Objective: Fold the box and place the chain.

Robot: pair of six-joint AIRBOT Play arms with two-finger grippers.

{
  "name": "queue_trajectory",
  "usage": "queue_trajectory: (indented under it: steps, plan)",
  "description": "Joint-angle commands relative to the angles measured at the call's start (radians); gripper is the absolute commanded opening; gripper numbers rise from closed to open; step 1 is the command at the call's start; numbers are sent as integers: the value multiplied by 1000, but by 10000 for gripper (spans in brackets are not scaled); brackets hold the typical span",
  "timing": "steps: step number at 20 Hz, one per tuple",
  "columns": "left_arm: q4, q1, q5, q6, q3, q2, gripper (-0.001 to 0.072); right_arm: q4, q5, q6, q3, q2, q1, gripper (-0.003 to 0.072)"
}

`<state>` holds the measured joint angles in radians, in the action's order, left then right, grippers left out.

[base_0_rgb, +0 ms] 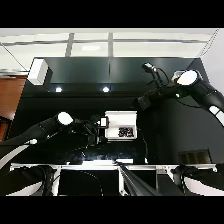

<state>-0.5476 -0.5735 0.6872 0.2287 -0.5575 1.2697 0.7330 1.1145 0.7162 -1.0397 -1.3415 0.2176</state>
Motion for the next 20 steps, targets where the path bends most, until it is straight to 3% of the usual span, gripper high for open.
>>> queue_trajectory:
  steps: [1,5,8,12,15,20]
  plan:
    - [-1,0,-5,-2,0,1,502,-54,79,-274,-7,-23,3,720]
    - [-1,0,-5,-2,0,1,502,-104,174,-307,-7,-15,3,720]
    - [0,0,-5,-2,0,1,502,-85,172,-286,0,16,3,720]
    - [-1,0,-5,-2,0,1,502,-83,124,-310,117,105,3,720]
    - [0,0,-5,-2,0,1,502,-140,11,-436,255,172,3,720]
    - [-1,0,-5,-2,0,1,502,-100,34,-463,272,177,36,720]
